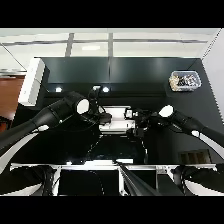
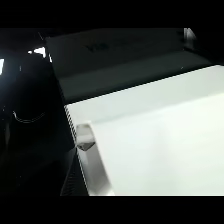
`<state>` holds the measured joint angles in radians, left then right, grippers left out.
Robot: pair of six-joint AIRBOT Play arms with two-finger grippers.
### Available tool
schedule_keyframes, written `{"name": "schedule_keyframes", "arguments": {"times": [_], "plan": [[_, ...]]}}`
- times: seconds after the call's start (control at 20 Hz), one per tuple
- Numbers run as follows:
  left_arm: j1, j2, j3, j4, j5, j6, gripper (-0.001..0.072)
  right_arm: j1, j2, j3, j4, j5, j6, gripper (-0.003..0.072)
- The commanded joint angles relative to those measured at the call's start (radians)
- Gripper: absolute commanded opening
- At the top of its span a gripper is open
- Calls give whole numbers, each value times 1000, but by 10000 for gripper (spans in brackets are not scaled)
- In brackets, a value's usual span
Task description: Fold the box and place the chain.
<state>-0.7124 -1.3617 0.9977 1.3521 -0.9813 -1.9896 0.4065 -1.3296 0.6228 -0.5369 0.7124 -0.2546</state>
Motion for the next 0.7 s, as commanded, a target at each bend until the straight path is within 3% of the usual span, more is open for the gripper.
{"name": "schedule_keyframes", "arguments": {"times": [0.0,0.25,0.65], "plan": [[-9,-8,7,55,-32,-59,332,1,-1,0,1,-2,0,130],[-10,-65,11,66,-74,-67,332,1,-1,0,1,-2,0,130],[-28,-148,102,129,-87,-172,332,1,-1,0,1,-2,0,130]]}}
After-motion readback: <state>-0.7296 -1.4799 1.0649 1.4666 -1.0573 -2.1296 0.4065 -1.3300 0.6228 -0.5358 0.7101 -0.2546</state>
